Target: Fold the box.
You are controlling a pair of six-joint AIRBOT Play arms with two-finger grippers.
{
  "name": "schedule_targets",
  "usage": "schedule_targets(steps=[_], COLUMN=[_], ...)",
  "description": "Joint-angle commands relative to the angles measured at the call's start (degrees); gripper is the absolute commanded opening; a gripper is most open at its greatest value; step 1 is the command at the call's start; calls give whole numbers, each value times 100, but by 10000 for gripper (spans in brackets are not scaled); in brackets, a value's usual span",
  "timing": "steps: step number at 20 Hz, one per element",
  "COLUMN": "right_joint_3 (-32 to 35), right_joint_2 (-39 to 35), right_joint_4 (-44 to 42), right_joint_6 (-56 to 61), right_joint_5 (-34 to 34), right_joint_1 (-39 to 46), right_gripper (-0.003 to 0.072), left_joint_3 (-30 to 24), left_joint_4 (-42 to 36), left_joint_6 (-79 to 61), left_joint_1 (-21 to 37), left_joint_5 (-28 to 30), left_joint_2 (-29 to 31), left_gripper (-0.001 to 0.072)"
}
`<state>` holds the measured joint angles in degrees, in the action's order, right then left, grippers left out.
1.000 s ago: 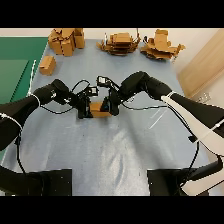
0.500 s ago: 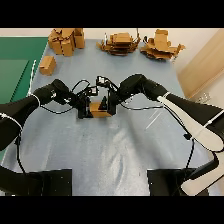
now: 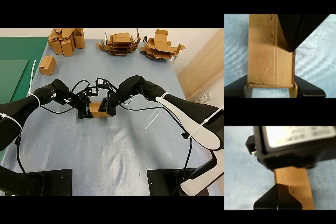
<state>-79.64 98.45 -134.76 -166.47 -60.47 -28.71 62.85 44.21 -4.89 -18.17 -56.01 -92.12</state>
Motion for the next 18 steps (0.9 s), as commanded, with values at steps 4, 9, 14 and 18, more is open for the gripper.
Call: schedule_targets(steps=[4,9,14,18], right_joint_3=[-4,-4,2,52], right_joint_2=[-170,-1259,-2444,-2798], right_joint_4=[173,564,1676,1904], right_joint_6=[415,1246,2747,3051], right_joint_5=[520,654,614,273], right_joint_1=[13,249,822,1349], right_gripper=[6,6,6,6], left_joint_3=[0,114,861,1506], left_joint_4=[-4,-61,-83,0], left_joint_6=[0,367,1777,4079], left_joint_1=[7,7,61,570], left_joint_5=[11,13,498,2162], left_joint_2=[0,87,332,361], left_gripper=[364,365,365,364])
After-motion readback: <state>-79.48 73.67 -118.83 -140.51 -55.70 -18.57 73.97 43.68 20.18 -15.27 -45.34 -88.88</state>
